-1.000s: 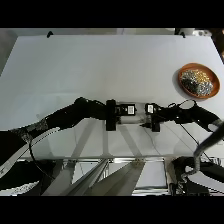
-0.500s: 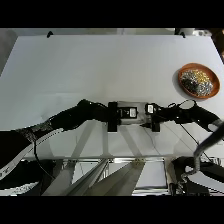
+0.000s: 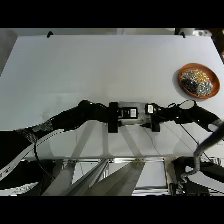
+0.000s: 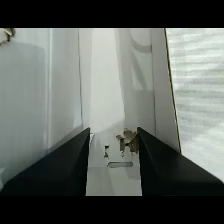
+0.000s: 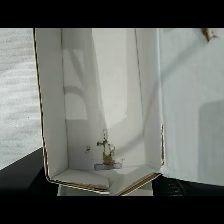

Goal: Fold the box and place the chain.

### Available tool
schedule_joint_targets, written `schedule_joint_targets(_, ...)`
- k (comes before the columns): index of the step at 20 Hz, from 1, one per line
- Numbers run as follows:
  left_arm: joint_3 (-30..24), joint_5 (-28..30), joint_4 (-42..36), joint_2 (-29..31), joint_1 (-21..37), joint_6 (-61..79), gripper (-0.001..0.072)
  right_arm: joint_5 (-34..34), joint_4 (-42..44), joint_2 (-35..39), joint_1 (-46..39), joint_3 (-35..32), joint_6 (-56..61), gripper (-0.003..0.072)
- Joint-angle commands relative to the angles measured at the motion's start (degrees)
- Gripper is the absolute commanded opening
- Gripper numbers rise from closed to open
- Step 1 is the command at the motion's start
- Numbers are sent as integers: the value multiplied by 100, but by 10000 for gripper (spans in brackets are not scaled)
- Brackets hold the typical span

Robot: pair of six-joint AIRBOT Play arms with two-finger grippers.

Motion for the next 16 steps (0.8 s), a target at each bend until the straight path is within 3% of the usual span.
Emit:
schedule_joint_targets(1, -2, 0, 4, -4, -4, 2, 406, 2, 2, 2, 0, 0, 4, 410)
schedule_joint_targets(5, -2, 2, 7, -4, -4, -11, 460, 2, 2, 2, 0, 0, 4, 410)
schedule_joint_targets(9, -2, 4, 9, -28, -55, -55, 449, 2, 4, 2, 0, 0, 4, 410)
schedule_joint_targets(10, 0, 2, 7, -22, -70, -55, 384, 2, 4, 2, 0, 0, 4, 410)
schedule_joint_targets(13, 2, 98, 9, 203, -72, -238, 74, 2, 4, 2, 0, 0, 4, 410)
schedule_joint_targets(14, 2, 229, 15, 367, -72, -599, 11, 2, 4, 2, 0, 0, 4, 410)
schedule_joint_targets(16, 2, 658, 212, 732, -55, -1403, 7, 2, 4, 2, 0, 0, 4, 410)
